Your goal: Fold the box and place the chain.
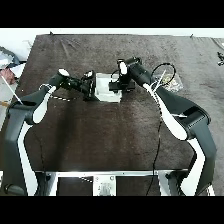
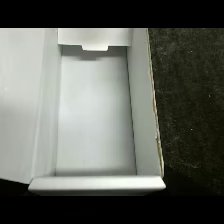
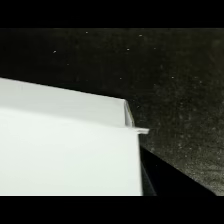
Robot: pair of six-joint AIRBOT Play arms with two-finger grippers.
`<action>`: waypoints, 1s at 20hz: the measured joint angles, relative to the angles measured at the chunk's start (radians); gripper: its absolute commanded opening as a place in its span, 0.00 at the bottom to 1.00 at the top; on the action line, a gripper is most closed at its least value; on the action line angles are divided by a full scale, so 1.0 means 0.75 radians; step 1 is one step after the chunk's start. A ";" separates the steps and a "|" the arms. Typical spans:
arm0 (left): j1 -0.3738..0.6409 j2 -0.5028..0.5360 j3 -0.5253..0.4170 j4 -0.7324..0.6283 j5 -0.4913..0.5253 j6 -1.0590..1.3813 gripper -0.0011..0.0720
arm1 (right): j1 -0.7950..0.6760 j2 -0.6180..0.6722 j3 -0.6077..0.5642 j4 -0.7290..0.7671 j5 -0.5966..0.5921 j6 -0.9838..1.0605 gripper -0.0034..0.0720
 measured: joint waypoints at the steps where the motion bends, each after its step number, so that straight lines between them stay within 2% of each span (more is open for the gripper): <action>1: -0.001 0.000 0.000 -0.001 0.000 0.000 0.39 | 0.001 -0.003 0.002 -0.006 0.004 0.016 0.54; 11: -0.001 0.000 0.000 -0.001 -0.001 0.000 0.39 | 0.014 -0.048 0.005 -0.045 -0.004 0.153 0.53; 13: -0.001 0.000 0.000 -0.002 -0.001 0.000 0.39 | 0.015 -0.050 0.006 -0.054 -0.004 0.165 0.39; 20: -0.001 0.000 0.000 -0.002 -0.003 0.000 0.39 | 0.016 -0.053 0.006 -0.073 0.006 0.180 0.38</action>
